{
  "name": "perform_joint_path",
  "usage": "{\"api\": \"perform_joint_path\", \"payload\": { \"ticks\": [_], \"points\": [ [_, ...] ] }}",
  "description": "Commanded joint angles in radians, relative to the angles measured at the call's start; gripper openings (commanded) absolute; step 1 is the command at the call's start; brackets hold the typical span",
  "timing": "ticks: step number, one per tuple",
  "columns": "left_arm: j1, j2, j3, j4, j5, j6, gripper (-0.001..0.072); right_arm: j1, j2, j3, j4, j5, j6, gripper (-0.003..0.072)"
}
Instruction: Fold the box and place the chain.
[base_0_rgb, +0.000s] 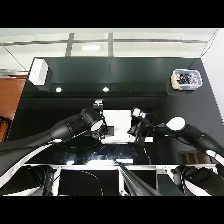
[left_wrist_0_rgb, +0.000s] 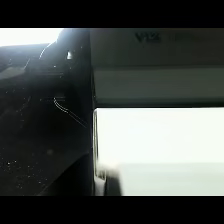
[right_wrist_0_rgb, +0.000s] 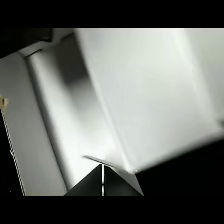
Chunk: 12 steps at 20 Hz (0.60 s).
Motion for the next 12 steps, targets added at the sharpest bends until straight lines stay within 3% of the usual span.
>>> {"api": "perform_joint_path", "payload": {
  "ticks": [1,3,6,9,12],
  "points": [
    [0.000,0.000,0.001,0.002,-0.016,0.000,0.0026,-0.214,0.122,0.012,-0.248,0.180,0.475,0.0013],
    [0.000,0.000,0.001,0.001,-0.023,0.000,0.0026,-0.422,0.148,0.011,-0.387,0.192,0.757,0.0013],
    [0.000,0.000,0.001,0.001,-0.023,0.000,0.0026,-0.663,0.122,-0.022,-0.426,0.193,1.073,0.0013],
    [0.000,0.000,0.001,0.002,-0.024,0.000,0.0026,-0.671,0.006,-0.030,-0.403,0.353,1.084,0.0013],
    [0.000,0.000,0.001,0.001,-0.023,0.000,0.0026,-0.552,-0.129,-0.030,-0.256,0.451,0.951,0.0013]
  ]
}}
